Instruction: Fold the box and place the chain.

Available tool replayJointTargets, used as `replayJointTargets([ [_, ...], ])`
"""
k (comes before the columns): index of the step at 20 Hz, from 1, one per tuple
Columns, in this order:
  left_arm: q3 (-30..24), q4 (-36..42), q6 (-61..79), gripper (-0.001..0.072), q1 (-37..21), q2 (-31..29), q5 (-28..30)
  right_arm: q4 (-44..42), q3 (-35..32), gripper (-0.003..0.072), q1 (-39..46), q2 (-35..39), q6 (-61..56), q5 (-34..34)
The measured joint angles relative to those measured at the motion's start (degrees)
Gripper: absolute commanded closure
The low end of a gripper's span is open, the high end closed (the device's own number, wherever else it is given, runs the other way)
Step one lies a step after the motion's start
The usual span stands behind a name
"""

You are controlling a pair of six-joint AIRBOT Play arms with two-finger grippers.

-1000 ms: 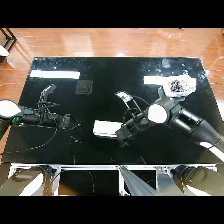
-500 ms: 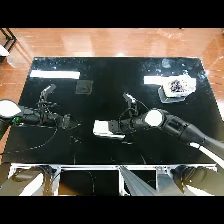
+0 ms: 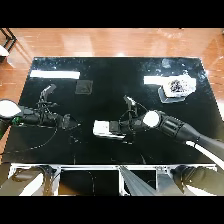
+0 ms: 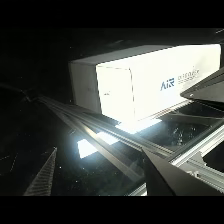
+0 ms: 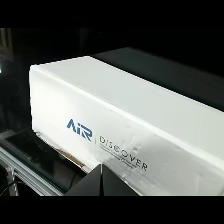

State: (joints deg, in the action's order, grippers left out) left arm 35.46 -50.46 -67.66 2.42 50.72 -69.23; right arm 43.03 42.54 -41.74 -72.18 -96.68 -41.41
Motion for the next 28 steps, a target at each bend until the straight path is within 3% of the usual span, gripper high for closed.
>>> replayJointTargets([
  [4,0.0,0.0,0.2,0.0072,0.0,0.0,0.3,1.6,0.6,0.0666,1.2,2.7,0.9,-1.0],
  [8,1.2,0.0,1.8,0.0078,0.0,1.5,0.9,3.9,1.7,0.0666,6.8,11.8,2.2,-6.0],
  [13,7.7,-0.4,15.7,0.0078,1.8,9.9,1.3,25.5,1.6,0.0666,15.8,19.8,-4.2,-21.1],
  [16,11.4,3.4,36.0,0.0077,7.0,13.9,1.8,33.8,0.0,0.0666,18.1,21.2,-7.2,-25.4],
  [20,13.2,7.3,58.6,0.0069,17.1,17.0,5.1,38.2,-2.8,0.0666,19.2,21.8,-9.5,-26.6],
  [24,13.7,6.1,65.2,0.0069,25.8,19.9,10.2,39.7,-4.2,0.0666,19.5,22.0,-10.3,-26.0],
  [28,13.8,4.9,66.9,0.0069,29.8,23.1,14.4,40.2,-4.7,0.0666,19.5,22.0,-10.9,-23.8],
])
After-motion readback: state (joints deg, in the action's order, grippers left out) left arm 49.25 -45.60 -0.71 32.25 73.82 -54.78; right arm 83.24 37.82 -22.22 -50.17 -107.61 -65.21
